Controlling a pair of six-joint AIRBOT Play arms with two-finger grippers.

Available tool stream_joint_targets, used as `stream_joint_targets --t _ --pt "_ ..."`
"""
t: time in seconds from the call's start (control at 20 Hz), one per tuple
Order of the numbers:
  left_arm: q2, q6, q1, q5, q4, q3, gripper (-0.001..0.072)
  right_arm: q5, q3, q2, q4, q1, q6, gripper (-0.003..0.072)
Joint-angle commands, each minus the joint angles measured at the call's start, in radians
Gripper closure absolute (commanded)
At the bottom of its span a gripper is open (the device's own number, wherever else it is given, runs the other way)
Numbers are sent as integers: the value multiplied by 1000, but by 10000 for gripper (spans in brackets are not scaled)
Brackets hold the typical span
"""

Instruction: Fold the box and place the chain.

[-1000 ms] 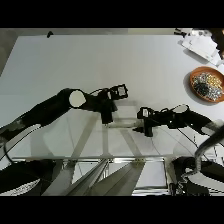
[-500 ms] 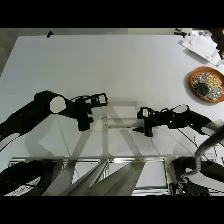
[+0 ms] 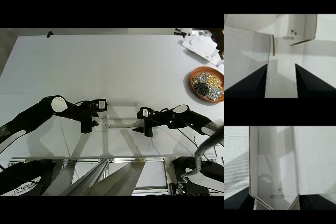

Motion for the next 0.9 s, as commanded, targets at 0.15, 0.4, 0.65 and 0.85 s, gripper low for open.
stream_joint_targets --t 0.15,0.4,0.65,0.85 --pt "-95 27 8 119 -89 -2 190 0 1 0 0 0 0 264" --pt "-107 62 13 47 -101 -2 195 0 1 0 0 0 0 264" --pt "-107 364 13 35 -226 -35 319 0 1 0 0 0 0 264" --pt "-107 344 11 30 -304 -39 313 0 1 0 0 0 0 264"
